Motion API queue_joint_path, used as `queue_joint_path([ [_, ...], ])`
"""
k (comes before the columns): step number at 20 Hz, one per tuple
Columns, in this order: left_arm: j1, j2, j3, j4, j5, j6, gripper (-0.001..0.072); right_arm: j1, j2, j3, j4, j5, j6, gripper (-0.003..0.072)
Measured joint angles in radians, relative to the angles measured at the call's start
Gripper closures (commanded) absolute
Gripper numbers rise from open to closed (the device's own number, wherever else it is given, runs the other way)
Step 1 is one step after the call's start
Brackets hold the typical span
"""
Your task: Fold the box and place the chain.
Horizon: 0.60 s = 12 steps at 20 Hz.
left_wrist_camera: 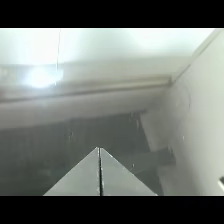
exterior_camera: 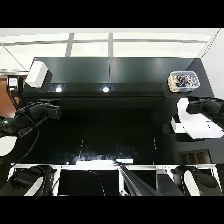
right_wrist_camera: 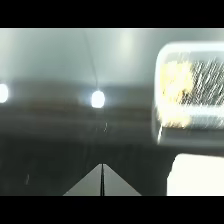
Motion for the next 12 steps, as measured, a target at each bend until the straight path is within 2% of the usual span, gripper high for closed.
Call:
queue_joint_path([
  [1, 0.000, 0.000, 0.000, 0.000, 0.023, 0.000, 0.0682, -0.003, -0.012, 0.000, 0.000, -0.061, 0.008, 0.0653],
  [2, 0.000, -0.002, 0.000, 0.000, 0.044, 0.000, 0.0682, -0.013, -0.035, 0.000, -0.012, -0.145, 0.041, 0.0475],
  [3, 0.000, -0.003, 0.000, 0.000, 0.074, 0.000, 0.0678, -0.031, -0.065, 0.001, -0.026, -0.226, 0.080, 0.0243],
  [4, 0.000, -0.007, 0.000, 0.000, 0.100, 0.000, 0.0547, -0.061, -0.105, 0.009, -0.038, -0.293, 0.121, -0.0034],
  [5, 0.000, -0.011, 0.000, 0.000, 0.119, 0.000, 0.0162, -0.103, -0.159, 0.026, -0.048, -0.336, 0.157, -0.0034],
  [6, 0.000, -0.016, 0.000, 0.000, 0.138, 0.000, 0.0000, -0.153, -0.223, 0.055, -0.055, -0.346, 0.188, -0.0034],
  [8, 0.000, -0.031, 0.000, -0.002, 0.153, -0.001, -0.0001, -0.251, -0.357, 0.148, -0.093, -0.286, 0.222, -0.0034],
  [12, 0.000, -0.071, 0.000, -0.006, 0.144, -0.001, 0.0000, -0.437, -0.646, 0.446, -0.332, 0.015, 0.388, -0.0034],
])
